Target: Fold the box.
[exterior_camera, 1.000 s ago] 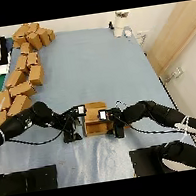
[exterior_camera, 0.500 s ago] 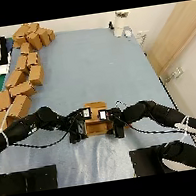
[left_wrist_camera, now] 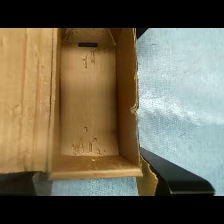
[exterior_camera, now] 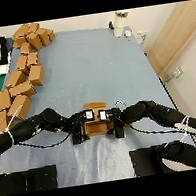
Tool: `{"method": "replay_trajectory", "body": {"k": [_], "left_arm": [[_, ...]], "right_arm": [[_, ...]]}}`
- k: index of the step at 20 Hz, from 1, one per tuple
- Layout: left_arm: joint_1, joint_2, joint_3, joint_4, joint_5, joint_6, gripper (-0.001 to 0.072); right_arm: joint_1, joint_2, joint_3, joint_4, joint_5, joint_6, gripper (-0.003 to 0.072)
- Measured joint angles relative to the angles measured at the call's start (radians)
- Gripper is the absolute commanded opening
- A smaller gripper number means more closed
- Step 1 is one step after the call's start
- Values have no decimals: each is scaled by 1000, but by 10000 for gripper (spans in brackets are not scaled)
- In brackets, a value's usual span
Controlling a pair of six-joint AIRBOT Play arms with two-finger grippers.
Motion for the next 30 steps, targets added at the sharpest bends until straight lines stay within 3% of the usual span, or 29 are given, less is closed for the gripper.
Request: {"method": "replay_trajectory", "body": {"k": [1,25,26,27,30], "left_arm": [[-1,-4,0,-12,8,0,462],[-2,-16,2,-42,3,24,462],[-2,-16,2,-42,3,24,462],[-2,-16,2,-42,3,25,462],[-2,-18,2,-43,3,26,462]], "right_arm": [[0,0,0,0,0,0,510],[0,0,0,-5,3,0,502],[0,0,0,-9,5,1,586],[0,0,0,-11,8,0,719],[0,3,4,-19,0,19,719]]}}
